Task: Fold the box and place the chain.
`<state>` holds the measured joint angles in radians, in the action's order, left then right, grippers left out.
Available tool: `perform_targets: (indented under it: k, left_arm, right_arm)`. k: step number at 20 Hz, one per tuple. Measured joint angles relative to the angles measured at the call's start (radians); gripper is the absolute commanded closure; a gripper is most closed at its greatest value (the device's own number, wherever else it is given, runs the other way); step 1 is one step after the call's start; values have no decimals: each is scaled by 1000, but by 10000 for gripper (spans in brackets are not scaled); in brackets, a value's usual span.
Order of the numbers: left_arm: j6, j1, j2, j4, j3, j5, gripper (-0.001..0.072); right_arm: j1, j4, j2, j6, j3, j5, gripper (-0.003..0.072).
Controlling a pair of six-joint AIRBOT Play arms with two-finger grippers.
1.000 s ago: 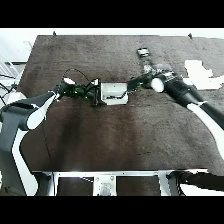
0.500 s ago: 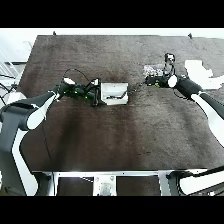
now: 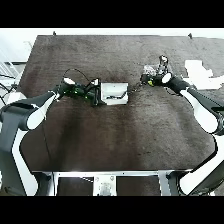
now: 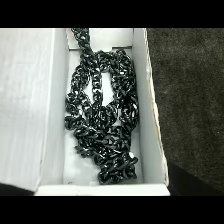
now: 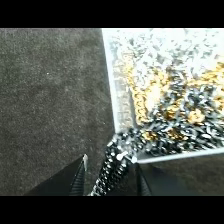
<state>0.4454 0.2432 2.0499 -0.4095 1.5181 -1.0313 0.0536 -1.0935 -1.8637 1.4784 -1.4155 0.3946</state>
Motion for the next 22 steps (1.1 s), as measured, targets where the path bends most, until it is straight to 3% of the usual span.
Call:
perform_targets:
  k: [2,3,9,13,17,22]
  left_arm:
    - [0,0,0,0,0,0,289]
    - [0,0,0,0,0,0,288]
    - [0,0,0,0,0,0,289]
    - [0,0,0,0,0,0,289]
    - [0,0,0,0,0,0,289]
    - [0,0,0,0,0,0,289]
  right_arm:
    - [0,15,-8,-10,-12,0,550]
    - [3,19,-11,-21,-18,-2,681]
    - [7,32,37,-77,-28,67,682]
    - [34,11,213,-116,-23,220,684]
    - [129,-123,423,-88,-8,335,683]
    - [246,-269,558,-16,5,417,683]
